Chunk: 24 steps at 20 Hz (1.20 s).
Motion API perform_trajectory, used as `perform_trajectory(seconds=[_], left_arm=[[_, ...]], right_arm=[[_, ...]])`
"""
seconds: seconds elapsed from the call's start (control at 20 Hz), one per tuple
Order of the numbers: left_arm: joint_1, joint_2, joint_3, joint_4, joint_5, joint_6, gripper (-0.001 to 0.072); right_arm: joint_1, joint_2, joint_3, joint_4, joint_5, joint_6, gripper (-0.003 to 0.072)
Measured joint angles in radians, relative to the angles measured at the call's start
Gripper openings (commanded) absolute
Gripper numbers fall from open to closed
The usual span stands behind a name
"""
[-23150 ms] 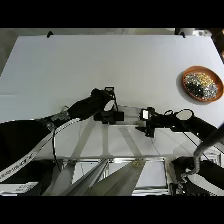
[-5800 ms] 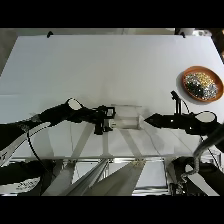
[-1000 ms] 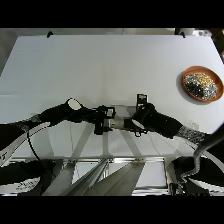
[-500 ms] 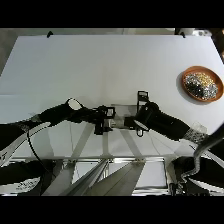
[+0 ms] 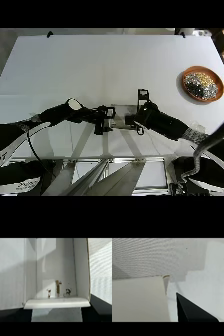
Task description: Fold the box and place the chain.
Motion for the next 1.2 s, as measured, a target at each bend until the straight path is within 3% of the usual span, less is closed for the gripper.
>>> perform_trajectory(seconds=[0.1,0.25,0.35,0.45,0.8,0.9,1.0,1.05,1.2], left_arm=[[0.000,0.000,0.000,0.000,0.000,0.000,0.0338],[0.000,0.000,0.000,0.000,0.000,0.000,0.0338],[0.000,0.000,0.000,0.000,0.000,0.000,0.0338],[0.000,0.000,0.000,0.001,0.000,0.000,0.0338],[0.000,0.000,0.000,0.001,0.000,0.000,0.0338],[0.000,0.000,0.000,0.001,0.000,0.000,0.0338],[0.000,0.000,0.000,0.000,0.000,-0.002,0.0338],[0.000,0.000,0.000,0.000,0.000,-0.002,0.0338],[0.000,0.000,0.000,0.000,0.000,-0.001,0.0338]], right_arm=[[0.000,-0.013,0.000,0.002,-0.011,0.000,0.0218],[0.000,-0.026,0.000,0.003,-0.020,0.000,0.0214],[0.000,-0.032,0.000,0.003,-0.026,0.000,0.0149],[0.000,-0.041,0.001,0.001,-0.022,-0.002,0.0026],[0.000,-0.059,0.001,0.011,-0.017,-0.013,0.0016],[0.000,-0.061,0.001,0.013,-0.015,-0.021,0.0052],[0.000,-0.063,0.000,0.012,-0.016,-0.027,0.0239],[0.000,-0.062,0.000,0.013,-0.006,-0.036,0.0289],[-0.001,-0.054,-0.001,0.013,0.003,-0.085,0.0301]])
